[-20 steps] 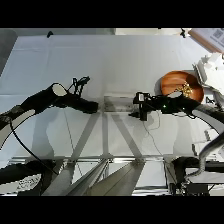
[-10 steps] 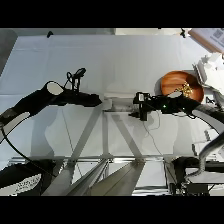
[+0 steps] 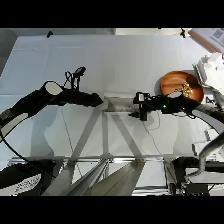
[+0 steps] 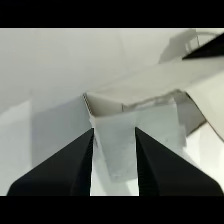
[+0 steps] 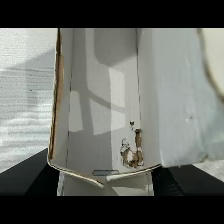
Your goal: Fold the box and place the chain.
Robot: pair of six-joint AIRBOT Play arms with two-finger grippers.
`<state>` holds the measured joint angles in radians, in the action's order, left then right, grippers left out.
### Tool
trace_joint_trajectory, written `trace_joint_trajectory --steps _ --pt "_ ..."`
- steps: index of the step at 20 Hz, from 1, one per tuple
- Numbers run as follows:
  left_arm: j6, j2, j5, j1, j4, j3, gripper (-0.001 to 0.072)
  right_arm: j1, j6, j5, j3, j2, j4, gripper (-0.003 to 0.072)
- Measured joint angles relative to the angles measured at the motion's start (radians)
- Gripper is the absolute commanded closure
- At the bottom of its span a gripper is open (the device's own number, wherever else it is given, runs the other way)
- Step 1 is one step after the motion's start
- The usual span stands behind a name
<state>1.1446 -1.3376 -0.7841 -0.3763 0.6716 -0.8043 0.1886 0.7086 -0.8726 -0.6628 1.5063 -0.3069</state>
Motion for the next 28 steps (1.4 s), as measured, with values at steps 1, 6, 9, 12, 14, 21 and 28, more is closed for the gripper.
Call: trace_joint_trajectory --steps 1,6,9,12,14,21,28 --pt "-0.013 0.000 -0.004 -0.002 0.006 0.000 0.0410 0.000 0.000 0.000 0.000 0.000 0.000 0.0139" --pt "-0.040 0.000 -0.033 -0.014 0.044 0.000 0.0072 0.000 0.000 0.000 0.000 0.000 0.000 0.0139" --pt "-0.029 0.000 -0.036 -0.017 0.050 0.000 0.0078 0.000 0.000 0.000 0.000 0.000 0.000 0.0139" --pt "-0.023 0.000 -0.036 -0.018 0.018 0.000 0.0085 0.000 0.000 0.000 0.000 0.000 0.000 0.0139" --pt "-0.019 0.000 -0.035 -0.019 -0.029 0.000 0.0208 0.000 0.000 0.000 0.000 0.000 0.000 0.0139" --pt "-0.021 -0.040 -0.023 -0.043 -0.122 0.000 0.0207 0.000 0.000 0.000 0.000 0.000 0.000 0.0139" --pt "-0.022 -0.056 0.077 -0.097 -0.086 0.000 0.0194 0.000 0.000 0.000 0.000 0.000 0.000 0.0139"
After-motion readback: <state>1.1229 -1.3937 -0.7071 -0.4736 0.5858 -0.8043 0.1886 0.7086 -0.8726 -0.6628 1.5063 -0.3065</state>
